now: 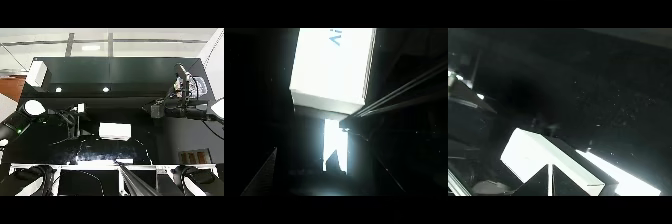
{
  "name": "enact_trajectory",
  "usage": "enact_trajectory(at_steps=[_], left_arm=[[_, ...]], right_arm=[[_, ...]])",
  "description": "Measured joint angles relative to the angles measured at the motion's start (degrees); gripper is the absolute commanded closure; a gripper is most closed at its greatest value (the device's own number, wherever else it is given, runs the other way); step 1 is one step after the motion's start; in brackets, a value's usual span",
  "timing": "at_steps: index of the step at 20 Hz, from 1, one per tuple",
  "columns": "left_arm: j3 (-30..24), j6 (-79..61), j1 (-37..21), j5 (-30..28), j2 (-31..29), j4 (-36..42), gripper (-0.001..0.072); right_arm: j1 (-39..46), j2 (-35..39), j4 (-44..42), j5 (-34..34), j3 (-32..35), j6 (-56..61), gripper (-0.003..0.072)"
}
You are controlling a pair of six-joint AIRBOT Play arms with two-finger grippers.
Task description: Fold the box and place the chain.
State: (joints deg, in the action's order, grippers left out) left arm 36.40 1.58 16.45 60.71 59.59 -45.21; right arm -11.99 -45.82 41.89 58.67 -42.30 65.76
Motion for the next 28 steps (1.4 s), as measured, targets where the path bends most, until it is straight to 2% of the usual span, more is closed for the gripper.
enact_trajectory(at_steps=[4, 7, 10, 15, 28], left_arm=[[4.22, 1.99, 7.41, -2.58, 1.77, 1.31, -0.0008], [7.78, 4.50, 13.35, -7.02, 6.32, 1.60, -0.0008], [10.43, 6.23, 16.65, -9.35, 10.84, 1.77, -0.0008], [11.76, 8.79, 19.39, -10.43, 14.36, 1.90, -0.0008], [12.02, 11.08, 22.99, -11.45, 16.76, -1.90, -0.0009]], right_arm=[[0.15, 0.09, 0.28, -0.81, 0.00, 0.00, 0.0643], [0.20, 0.11, 0.33, -1.55, 0.00, 0.00, 0.0643], [0.20, 0.11, 0.37, -1.97, 0.00, 0.00, 0.0643], [0.20, 0.11, 0.39, -2.32, 0.00, 0.00, 0.0643], [0.20, 0.11, 0.46, -2.49, 0.00, -0.02, 0.0643]])
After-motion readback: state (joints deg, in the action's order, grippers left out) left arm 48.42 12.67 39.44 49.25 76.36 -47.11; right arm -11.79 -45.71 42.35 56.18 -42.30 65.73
